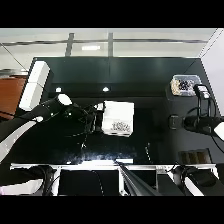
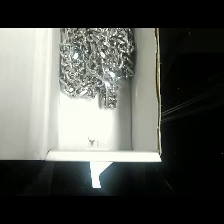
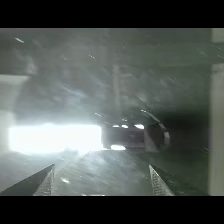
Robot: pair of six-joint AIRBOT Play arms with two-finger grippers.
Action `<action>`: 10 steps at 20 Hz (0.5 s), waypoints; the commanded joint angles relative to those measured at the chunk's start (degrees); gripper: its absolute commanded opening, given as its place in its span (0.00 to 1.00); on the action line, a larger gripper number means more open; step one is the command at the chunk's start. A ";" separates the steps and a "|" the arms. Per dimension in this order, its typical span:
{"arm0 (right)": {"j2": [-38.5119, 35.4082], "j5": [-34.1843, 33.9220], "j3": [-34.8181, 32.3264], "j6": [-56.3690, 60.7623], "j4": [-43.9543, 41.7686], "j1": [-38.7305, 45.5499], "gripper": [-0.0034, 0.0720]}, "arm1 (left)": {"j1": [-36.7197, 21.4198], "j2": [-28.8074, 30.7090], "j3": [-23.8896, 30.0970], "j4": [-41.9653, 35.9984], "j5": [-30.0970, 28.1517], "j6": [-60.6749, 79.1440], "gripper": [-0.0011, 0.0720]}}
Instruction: Fold the box and place the chain.
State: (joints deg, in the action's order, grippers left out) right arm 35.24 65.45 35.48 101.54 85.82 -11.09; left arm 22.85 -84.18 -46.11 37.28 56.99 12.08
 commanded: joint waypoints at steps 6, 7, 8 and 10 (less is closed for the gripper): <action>29.07 -5.95 23.56 -12.66 -12.20 0.00 0.99 | 0.00 -0.02 0.00 -0.04 -0.07 0.13 0.56; 33.90 -5.07 27.91 -14.45 -13.35 -0.13 0.99 | 0.00 -0.02 0.00 -0.04 -0.07 0.11 0.56; 38.10 -4.37 31.54 -16.55 -14.71 -0.31 0.99 | 0.00 -0.02 0.00 -0.04 -0.11 0.13 0.56; 45.27 -4.26 37.31 -19.39 -15.78 -1.07 0.99 | 0.00 -0.02 0.00 -0.20 -0.24 0.11 0.56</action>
